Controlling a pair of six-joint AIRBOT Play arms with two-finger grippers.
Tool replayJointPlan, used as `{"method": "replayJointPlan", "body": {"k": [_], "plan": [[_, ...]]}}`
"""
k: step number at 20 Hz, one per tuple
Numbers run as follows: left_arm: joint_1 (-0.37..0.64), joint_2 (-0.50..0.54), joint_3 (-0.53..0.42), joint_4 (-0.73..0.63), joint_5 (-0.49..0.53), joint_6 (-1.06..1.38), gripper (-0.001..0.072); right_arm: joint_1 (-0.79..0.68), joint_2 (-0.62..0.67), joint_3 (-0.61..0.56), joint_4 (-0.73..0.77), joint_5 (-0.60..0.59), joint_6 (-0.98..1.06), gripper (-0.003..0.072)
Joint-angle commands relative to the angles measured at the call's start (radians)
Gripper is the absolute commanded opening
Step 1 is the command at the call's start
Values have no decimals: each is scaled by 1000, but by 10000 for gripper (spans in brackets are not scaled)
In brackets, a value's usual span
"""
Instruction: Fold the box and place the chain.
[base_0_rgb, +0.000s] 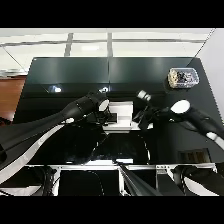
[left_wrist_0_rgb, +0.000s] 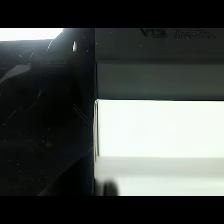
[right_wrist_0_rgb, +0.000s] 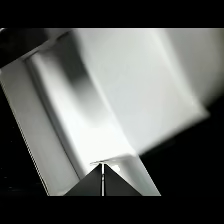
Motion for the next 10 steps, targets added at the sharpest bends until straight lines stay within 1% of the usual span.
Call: {"method": "replayJointPlan", "body": {"k": [1,2,4,5,6,8,10], "plan": [[0,0,1,2,-1,1,25,-238,114,43,-132,184,515,14],[0,0,1,2,-1,1,26,-346,120,38,-141,203,600,14],[0,0,1,2,2,1,26,-526,105,-14,-139,167,732,14],[0,0,1,2,1,1,26,-589,87,-46,-124,175,815,13],[0,0,1,2,1,1,26,-631,58,-77,-89,212,838,14],[0,0,1,2,1,1,26,-627,-27,-103,-45,291,787,13],[0,0,1,2,1,1,26,-571,-129,-103,9,341,734,14]]}}
